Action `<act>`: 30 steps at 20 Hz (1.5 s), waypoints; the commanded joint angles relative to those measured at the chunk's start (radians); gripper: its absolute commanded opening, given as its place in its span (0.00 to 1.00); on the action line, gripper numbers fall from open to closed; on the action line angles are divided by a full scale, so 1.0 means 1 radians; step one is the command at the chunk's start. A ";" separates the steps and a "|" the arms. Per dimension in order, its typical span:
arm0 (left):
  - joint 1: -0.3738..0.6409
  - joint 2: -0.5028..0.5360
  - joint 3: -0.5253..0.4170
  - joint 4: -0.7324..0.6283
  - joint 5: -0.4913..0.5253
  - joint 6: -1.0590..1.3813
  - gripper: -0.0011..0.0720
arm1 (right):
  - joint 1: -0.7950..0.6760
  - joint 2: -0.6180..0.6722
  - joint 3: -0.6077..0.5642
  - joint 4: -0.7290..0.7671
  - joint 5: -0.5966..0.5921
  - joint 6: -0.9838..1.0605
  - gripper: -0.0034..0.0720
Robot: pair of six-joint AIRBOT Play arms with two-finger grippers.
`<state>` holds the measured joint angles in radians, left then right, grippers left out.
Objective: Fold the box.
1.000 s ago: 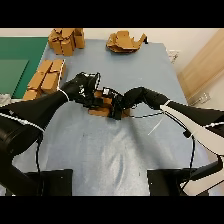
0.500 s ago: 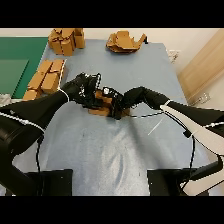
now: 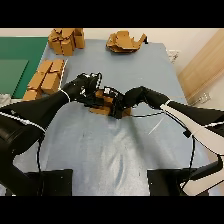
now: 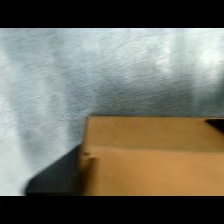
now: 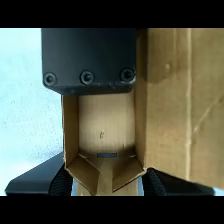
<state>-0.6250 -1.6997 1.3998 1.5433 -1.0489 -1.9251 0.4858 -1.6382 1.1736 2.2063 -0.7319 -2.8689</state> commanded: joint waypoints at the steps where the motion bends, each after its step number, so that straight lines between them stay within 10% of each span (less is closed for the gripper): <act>1: -0.006 -0.003 0.000 0.009 0.023 -0.027 0.56 | 0.000 0.000 0.001 0.002 -0.002 -0.001 0.39; 7: -0.003 -0.016 0.000 0.033 0.016 -0.029 0.55 | 0.000 0.000 0.001 0.002 -0.002 -0.001 0.39; 8: -0.003 -0.026 0.000 0.032 0.010 -0.026 0.37 | 0.000 0.000 0.001 0.002 -0.002 -0.001 0.39; 12: -0.005 -0.052 0.001 0.032 -0.001 -0.020 0.32 | 0.000 0.000 0.001 0.002 -0.002 -0.001 0.39; 14: -0.005 -0.052 0.003 0.032 0.002 0.008 0.04 | 0.000 0.000 0.001 0.002 -0.002 -0.001 0.39; 30: -0.002 -0.049 0.054 -0.064 -0.086 0.085 0.04 | 0.000 0.000 0.001 0.002 -0.002 -0.001 0.39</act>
